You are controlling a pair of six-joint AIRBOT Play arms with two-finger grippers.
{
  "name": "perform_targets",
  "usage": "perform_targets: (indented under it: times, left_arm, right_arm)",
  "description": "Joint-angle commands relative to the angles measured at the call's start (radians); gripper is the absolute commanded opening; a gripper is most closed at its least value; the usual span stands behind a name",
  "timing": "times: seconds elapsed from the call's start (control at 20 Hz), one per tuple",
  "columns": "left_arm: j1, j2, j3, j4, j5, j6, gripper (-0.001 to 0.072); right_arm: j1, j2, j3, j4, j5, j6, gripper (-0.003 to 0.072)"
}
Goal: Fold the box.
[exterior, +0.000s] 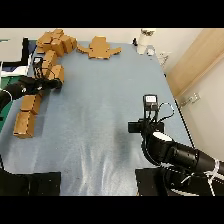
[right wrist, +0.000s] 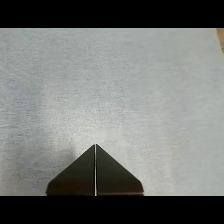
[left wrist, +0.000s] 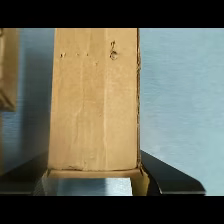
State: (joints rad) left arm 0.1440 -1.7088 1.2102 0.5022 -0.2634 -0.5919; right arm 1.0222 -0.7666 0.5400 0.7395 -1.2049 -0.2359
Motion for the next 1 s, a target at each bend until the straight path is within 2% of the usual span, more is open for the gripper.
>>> perform_targets:
  times: [0.0, 0.6, 0.65, 0.7, 0.9, 0.95]
  left_arm:
    - [0.028, -0.004, 0.004, 0.003, 0.003, -0.004, 0.0495]
    - [0.03, -0.005, 0.004, 0.18, -0.002, -0.089, 0.0497]
    - [0.03, -0.005, 0.004, 0.194, -0.002, -0.09, 0.0604]
    - [0.03, -0.005, 0.004, 0.206, -0.002, -0.089, 0.0661]
    - [0.033, -0.004, 0.004, 0.224, -0.034, -0.09, 0.0663]
    - [0.035, -0.003, 0.005, 0.224, -0.044, -0.09, 0.069]
  right_arm:
    - [0.0, 0.001, 0.001, -0.012, 0.001, 0.0, 0.0004]
    - [0.0, 0.001, 0.018, -0.033, 0.003, 0.0, 0.0004]
    - [0.0, 0.001, 0.021, -0.037, 0.003, 0.0, 0.0004]
    - [0.0, 0.001, 0.022, -0.037, 0.003, 0.0, 0.0004]
    - [0.0, 0.001, 0.022, -0.035, 0.003, 0.0, 0.0005]
    - [0.0, 0.001, 0.022, -0.032, 0.003, 0.0, 0.0004]
